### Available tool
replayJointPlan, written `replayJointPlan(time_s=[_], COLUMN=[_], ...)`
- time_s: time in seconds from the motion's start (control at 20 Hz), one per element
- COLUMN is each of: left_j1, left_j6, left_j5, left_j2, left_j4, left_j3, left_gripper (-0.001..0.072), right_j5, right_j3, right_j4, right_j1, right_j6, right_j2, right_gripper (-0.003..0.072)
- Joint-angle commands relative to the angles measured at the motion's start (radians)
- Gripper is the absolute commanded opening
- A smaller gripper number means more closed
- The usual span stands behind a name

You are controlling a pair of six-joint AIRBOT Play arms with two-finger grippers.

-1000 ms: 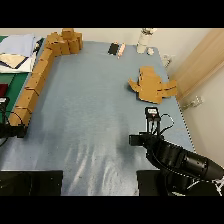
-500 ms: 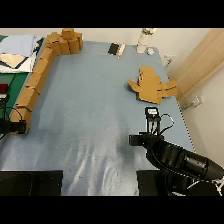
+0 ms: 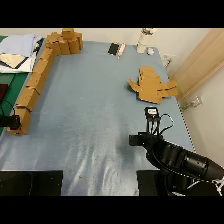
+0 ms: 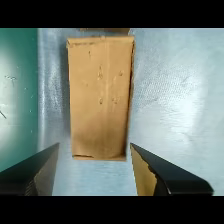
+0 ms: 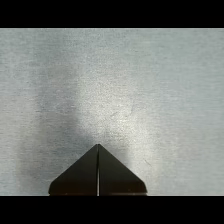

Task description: Fold the box.

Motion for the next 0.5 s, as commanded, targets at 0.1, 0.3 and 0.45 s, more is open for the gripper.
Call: replayJointPlan(time_s=[0.1,0.3,0.45], left_j1=[-0.061,-0.294,-0.477], left_j6=[0.002,-0.067,-0.144], left_j5=[-0.118,-0.143,-0.192], left_j2=[0.058,-0.028,-0.193], left_j4=[-0.375,-0.392,-0.389], left_j3=[0.18,0.314,0.428], left_gripper=[0.0169,0.0012,0.0012], right_j5=[0.042,0.076,0.075], right_j3=[0.015,0.154,0.322], right_j4=[0.059,0.237,0.419], right_j1=[-0.004,-0.179,-0.376], right_j6=[-0.057,-0.317,-0.578], right_j2=[-0.006,-0.092,-0.223], right_gripper=[0.0003,0.0003,0.0004])
